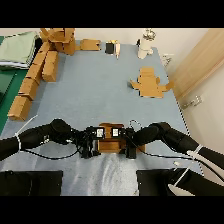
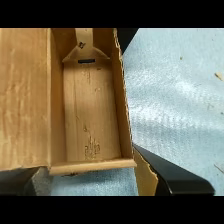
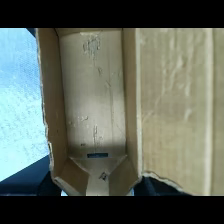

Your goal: Fold the box.

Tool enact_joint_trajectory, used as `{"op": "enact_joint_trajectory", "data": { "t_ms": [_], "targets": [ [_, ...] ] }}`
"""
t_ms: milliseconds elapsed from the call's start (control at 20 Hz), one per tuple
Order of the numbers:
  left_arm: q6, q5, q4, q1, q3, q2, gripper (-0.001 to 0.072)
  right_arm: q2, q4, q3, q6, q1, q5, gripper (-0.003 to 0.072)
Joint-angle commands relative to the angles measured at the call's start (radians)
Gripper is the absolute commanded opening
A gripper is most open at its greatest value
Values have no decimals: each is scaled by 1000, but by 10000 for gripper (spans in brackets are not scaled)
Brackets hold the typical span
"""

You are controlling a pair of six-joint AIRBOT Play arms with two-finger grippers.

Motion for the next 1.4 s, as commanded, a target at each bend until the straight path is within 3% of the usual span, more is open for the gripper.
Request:
{"op": "enact_joint_trajectory", "data": {
  "t_ms": [0, 100, 150, 200, 400, 800, 1000, 1050, 1350],
  "targets": [
    [2, 10, -11, 0, 0, -1, 709, 1, 0, 0, 0, 1, 0, 525],
    [2, 10, -10, -2, 0, -1, 708, 1, 0, 0, 0, 1, 0, 524],
    [2, 21, -8, -8, 0, -1, 678, 1, 0, 0, 0, 1, 0, 525],
    [1, 28, -2, -16, 0, -1, 590, 1, 0, 0, 0, 1, 0, 524],
    [0, 36, -2, -18, 0, -2, 589, 1, 0, 0, 0, 1, 0, 524],
    [-1, 35, -1, -18, 0, -2, 595, 1, 0, 0, 0, 1, 0, 525],
    [-2, 21, 5, -10, 0, -2, 624, 1, 0, 0, 0, 1, 0, 525],
    [-2, 15, 5, -5, 0, -2, 711, 1, 0, 0, 0, 1, 0, 525],
    [-5, 6, 5, -3, 0, -2, 711, 1, 0, 0, 0, 1, 0, 525]
  ]
}}
